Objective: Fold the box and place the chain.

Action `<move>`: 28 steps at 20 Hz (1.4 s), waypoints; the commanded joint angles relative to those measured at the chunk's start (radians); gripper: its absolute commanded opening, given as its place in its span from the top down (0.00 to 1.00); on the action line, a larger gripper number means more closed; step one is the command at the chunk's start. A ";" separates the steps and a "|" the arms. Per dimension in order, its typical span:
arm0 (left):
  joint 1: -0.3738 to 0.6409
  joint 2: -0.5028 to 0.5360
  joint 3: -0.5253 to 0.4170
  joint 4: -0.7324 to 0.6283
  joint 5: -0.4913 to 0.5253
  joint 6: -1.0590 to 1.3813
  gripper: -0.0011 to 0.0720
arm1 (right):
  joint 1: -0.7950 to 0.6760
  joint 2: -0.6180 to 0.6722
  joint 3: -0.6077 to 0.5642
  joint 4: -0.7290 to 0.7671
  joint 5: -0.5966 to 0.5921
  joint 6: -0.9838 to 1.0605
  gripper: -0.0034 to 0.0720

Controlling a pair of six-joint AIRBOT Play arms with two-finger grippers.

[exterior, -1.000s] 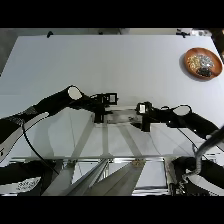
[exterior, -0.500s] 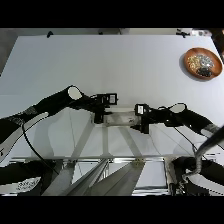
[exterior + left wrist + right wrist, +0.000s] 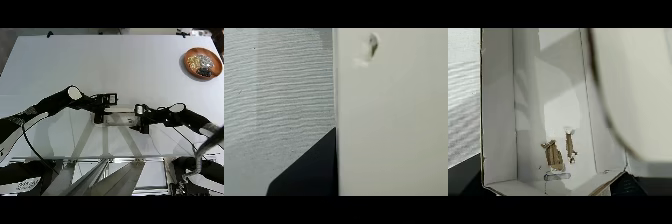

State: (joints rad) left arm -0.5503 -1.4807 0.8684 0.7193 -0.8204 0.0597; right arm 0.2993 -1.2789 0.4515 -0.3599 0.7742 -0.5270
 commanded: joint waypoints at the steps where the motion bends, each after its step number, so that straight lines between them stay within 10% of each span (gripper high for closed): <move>1: 0.000 0.000 0.000 0.000 0.000 0.000 0.96 | 0.001 -0.012 0.008 0.018 -0.007 -0.019 0.10; 12: 0.000 0.000 0.000 0.000 0.000 0.000 0.96 | 0.001 -0.058 0.018 0.058 -0.003 -0.058 0.16; 19: 0.000 0.000 0.000 0.000 0.000 0.000 0.96 | 0.001 -0.068 0.018 0.048 -0.006 -0.083 0.43; 28: 0.000 0.000 0.000 0.000 0.000 0.000 0.96 | 0.026 -0.068 0.018 0.020 -0.008 -0.084 0.42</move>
State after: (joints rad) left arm -0.5495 -1.4803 0.8680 0.7193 -0.8227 0.0593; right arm 0.3191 -1.3460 0.4698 -0.3271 0.7673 -0.6060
